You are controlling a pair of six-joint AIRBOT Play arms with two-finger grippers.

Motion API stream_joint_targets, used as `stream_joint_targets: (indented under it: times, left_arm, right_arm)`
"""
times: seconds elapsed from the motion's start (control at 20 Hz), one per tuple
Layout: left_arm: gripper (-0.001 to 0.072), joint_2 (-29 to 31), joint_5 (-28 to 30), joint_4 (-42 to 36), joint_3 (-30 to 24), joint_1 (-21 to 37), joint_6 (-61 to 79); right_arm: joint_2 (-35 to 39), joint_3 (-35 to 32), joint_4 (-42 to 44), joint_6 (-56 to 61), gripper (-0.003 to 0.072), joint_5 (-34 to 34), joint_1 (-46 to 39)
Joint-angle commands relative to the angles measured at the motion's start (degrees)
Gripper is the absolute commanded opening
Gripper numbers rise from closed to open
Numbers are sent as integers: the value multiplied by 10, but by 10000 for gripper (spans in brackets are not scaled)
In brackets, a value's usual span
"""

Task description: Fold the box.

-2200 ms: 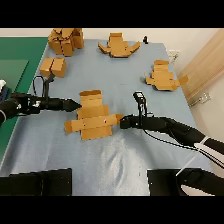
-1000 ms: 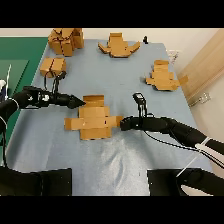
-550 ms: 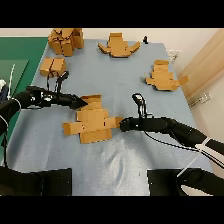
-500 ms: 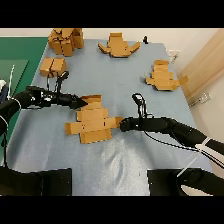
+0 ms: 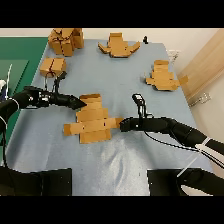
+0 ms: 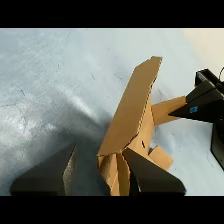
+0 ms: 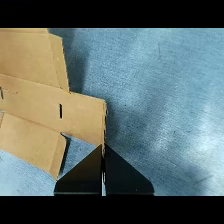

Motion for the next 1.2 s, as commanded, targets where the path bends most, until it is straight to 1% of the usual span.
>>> stream_joint_targets:
  times: [0.0, 0.05, 0.1, 0.2, 0.25, 0.3, 0.45, 0.55, 0.65, 0.75, 0.85, 0.9, 0.95, 1.0, 1.05, 1.1, 1.15]
  left_arm:
    - [393, -1, -7, 17, 0, 5, -41]
    - [361, -2, -12, 16, 0, 5, -41]
    - [285, -6, -18, 16, 0, 4, -41]
    - [281, -18, -38, 14, 0, 3, -40]
    - [62, -26, -53, 10, 1, 3, -40]
    - [20, -34, -71, 5, 0, 3, -37]
    - [19, -47, -106, 3, 1, 3, -7]
    - [19, -46, -104, 2, 1, 4, 10]
    - [19, -46, -81, 2, 1, 4, 32]
    - [19, -46, -70, 2, 1, 4, 33]
    - [19, -46, -70, -11, 1, 3, 33]
    - [19, -46, -70, -22, 2, 3, 33]
    - [19, -46, -71, -34, 4, 4, 47]
    - [19, -46, -71, -38, 6, 3, 67]
    - [19, -46, -71, -42, 8, 3, 97]
    - [18, -46, -75, -52, 8, 3, 120]
    - [17, -46, -87, -63, 8, 3, 146]
  right_arm:
    - [0, 0, 0, 0, 6, 0, 0]
    - [0, 0, -1, 0, 6, 0, 0]
    - [0, 0, -2, 0, 7, 0, 0]
    - [0, 0, -2, 0, 6, 0, 0]
    - [0, 0, -2, 0, 6, 0, 0]
    - [0, 0, -2, 0, 6, 0, 0]
    - [0, 0, -2, 0, 6, -1, 0]
    - [0, 0, -2, 0, 6, -1, 0]
    - [0, 0, -3, 0, 6, -3, 0]
    - [1, 0, -34, 0, 7, -25, 0]
    - [6, 0, -84, 0, 9, -67, -1]
    - [15, 0, -120, 0, 108, -94, -1]
    - [26, 0, -162, 0, 241, -120, -2]
    - [41, 4, -215, 0, 348, -154, -5]
    - [57, 9, -272, 0, 440, -184, -6]
    - [77, 14, -335, 0, 503, -211, -6]
    - [98, 19, -375, -4, 529, -220, -6]
